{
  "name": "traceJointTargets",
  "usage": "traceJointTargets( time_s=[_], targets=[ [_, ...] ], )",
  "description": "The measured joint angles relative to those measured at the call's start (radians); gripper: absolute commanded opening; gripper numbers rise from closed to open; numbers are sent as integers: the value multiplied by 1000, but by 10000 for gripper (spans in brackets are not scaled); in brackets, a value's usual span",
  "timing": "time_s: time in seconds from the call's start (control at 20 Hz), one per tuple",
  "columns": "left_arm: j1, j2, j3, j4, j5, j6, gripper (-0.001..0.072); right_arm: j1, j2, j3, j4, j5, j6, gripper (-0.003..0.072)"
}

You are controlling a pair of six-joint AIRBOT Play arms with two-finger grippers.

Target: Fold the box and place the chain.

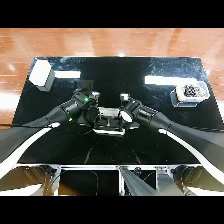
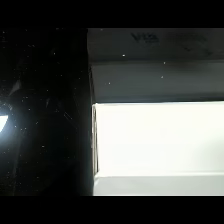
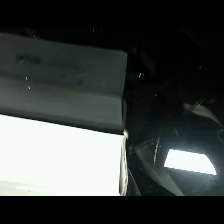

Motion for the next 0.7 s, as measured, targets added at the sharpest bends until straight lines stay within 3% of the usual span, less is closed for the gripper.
traceJointTargets(
  time_s=[0.7],
  targets=[
    [0,0,0,2,0,-4,20,-8,-32,40,-68,61,18,375]
  ],
)
